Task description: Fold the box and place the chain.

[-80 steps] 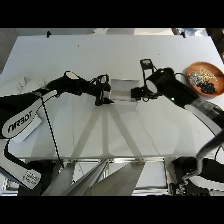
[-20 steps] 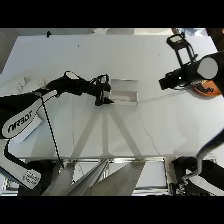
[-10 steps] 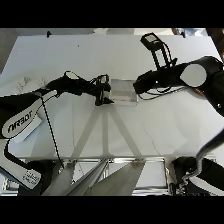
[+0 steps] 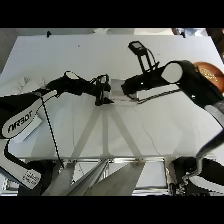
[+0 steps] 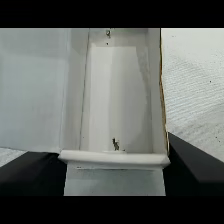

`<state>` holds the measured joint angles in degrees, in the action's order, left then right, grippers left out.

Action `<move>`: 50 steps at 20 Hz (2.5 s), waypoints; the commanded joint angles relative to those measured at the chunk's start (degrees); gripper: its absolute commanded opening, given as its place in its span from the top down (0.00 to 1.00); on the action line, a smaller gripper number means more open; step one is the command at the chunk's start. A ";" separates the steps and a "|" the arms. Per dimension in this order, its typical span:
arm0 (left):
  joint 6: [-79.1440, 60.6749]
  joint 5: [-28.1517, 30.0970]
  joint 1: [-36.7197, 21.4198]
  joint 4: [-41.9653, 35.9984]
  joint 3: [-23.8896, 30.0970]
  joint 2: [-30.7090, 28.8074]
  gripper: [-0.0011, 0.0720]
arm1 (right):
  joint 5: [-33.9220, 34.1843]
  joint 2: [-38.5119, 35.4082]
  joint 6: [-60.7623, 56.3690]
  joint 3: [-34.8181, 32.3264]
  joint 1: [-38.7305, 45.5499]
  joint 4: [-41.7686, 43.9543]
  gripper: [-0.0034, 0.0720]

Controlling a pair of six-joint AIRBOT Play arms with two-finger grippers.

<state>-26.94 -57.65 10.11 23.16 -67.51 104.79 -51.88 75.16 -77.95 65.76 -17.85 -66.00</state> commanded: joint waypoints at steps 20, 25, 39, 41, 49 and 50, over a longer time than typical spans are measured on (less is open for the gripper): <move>-0.02 0.00 0.00 0.02 0.00 0.00 0.96 | -13.29 -0.35 -24.81 -1.66 37.92 -27.34 0.44; -0.02 0.02 0.00 0.02 -0.02 0.00 0.96 | -7.56 6.40 -32.33 -1.97 38.88 -28.28 0.44; -0.02 0.02 0.00 0.02 0.00 0.00 0.96 | 11.41 19.47 -49.05 -1.95 38.88 -35.76 0.58; -0.02 0.02 0.00 0.02 -0.02 0.00 0.96 | 9.77 19.71 -46.36 -1.95 38.82 -35.41 0.93; 0.00 0.00 0.00 0.04 0.00 0.00 0.96 | 5.38 7.54 -24.96 -1.77 32.89 -32.50 0.95; -0.02 0.00 0.00 0.00 0.00 0.00 0.96 | 3.74 5.55 -21.73 -1.77 31.26 -31.76 0.95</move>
<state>-26.94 -57.65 10.11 23.18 -67.51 104.81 -45.06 85.73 -109.62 63.88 16.51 -99.79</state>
